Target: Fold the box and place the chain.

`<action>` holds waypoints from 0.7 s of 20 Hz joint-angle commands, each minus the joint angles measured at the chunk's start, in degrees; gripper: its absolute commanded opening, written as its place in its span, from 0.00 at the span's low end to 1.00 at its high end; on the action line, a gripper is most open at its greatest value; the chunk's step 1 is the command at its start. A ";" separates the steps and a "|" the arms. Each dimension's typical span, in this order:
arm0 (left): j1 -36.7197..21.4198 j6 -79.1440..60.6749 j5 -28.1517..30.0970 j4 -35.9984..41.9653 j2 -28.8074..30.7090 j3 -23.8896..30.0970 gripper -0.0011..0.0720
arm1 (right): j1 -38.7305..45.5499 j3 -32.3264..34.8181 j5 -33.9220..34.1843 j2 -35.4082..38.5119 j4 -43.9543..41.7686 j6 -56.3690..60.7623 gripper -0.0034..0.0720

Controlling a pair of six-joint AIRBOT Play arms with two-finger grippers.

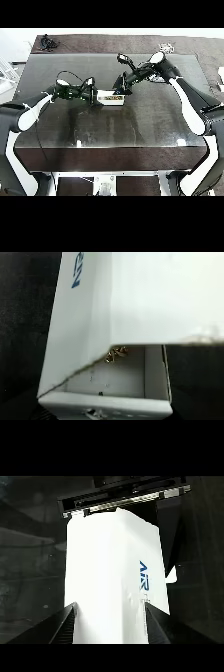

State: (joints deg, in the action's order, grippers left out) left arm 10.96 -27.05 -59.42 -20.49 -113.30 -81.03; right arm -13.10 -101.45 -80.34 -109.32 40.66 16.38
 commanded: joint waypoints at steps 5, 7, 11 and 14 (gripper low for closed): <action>-0.04 -0.02 0.02 0.00 0.04 0.02 0.75 | 0.07 3.69 4.11 -0.24 0.11 -2.58 0.64; -0.04 0.00 0.02 -0.02 0.04 0.02 0.75 | 0.07 3.67 4.81 -0.24 0.13 -4.04 0.64; -0.04 -0.02 0.02 0.00 0.04 0.02 0.75 | -0.02 3.67 5.25 -0.20 0.11 -5.05 0.64; -0.04 0.00 0.02 -0.02 0.04 0.02 0.75 | -0.02 3.67 5.07 -0.13 0.04 -5.07 0.64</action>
